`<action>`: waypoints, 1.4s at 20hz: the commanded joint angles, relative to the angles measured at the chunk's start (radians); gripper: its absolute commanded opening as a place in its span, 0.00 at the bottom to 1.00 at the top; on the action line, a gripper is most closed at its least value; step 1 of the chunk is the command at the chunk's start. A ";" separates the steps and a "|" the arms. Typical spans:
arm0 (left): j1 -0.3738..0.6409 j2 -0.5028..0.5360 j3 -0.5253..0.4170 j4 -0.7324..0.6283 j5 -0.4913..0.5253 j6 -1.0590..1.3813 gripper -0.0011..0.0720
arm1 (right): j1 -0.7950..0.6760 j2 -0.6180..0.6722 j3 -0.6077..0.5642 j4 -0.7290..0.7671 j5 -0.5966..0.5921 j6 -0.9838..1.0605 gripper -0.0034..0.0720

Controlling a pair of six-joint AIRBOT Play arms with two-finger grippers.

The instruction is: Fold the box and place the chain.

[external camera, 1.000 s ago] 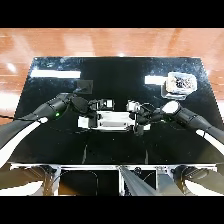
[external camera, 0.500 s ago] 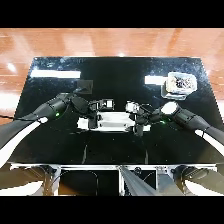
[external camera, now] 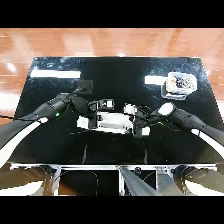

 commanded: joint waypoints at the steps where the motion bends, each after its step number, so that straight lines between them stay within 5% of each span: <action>1: 0.000 -0.001 0.000 0.000 0.021 -0.008 0.04 | 0.013 -0.007 0.000 0.002 -0.054 0.000 0.87; 18: -0.024 0.000 0.000 0.004 0.043 -0.061 0.04 | 0.013 -0.007 0.000 -0.027 -0.097 0.000 0.86; 20: -0.024 0.000 0.000 0.004 0.043 -0.061 0.04 | 0.013 -0.007 0.000 -0.028 -0.096 0.000 0.65; 28: -0.024 0.000 0.000 0.004 0.043 -0.061 0.04 | 0.013 -0.007 0.000 -0.027 -0.093 0.000 0.65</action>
